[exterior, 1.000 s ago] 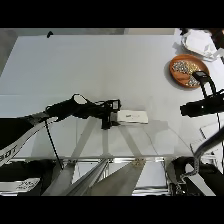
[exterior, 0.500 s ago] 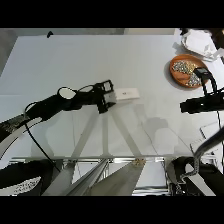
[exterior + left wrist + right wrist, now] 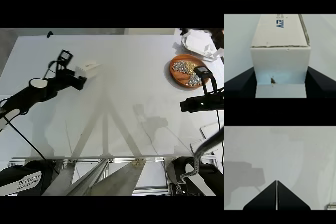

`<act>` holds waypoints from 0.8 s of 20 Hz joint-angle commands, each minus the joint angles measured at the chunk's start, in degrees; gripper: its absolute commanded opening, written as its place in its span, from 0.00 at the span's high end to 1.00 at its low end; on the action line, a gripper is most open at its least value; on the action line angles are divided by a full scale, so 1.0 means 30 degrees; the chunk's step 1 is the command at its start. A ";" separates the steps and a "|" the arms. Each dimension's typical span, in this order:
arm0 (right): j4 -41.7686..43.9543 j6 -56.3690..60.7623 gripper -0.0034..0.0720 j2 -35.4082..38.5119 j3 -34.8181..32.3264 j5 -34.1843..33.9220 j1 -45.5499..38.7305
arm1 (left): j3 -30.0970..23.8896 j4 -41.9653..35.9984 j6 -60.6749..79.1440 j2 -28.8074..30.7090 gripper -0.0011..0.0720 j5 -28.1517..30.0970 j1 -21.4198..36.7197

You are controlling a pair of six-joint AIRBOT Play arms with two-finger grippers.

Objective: Fold the box and place the chain.

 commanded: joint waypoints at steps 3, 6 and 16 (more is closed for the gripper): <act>0.0007 -0.0022 0.94 -0.0007 0.0015 -0.0073 -0.0007 | -0.0146 0.4408 -0.8218 0.0219 0.98 -0.1304 0.4932; 0.0007 -0.0015 0.94 -0.0007 0.0015 -0.0124 -0.0007 | -0.0146 1.0775 -1.2094 0.0219 0.98 -0.3752 0.6951; 0.0087 -0.0015 0.94 -0.0007 0.0015 -0.0102 -0.0007 | -0.0189 2.0087 -1.8855 0.0182 0.98 -0.8823 0.9508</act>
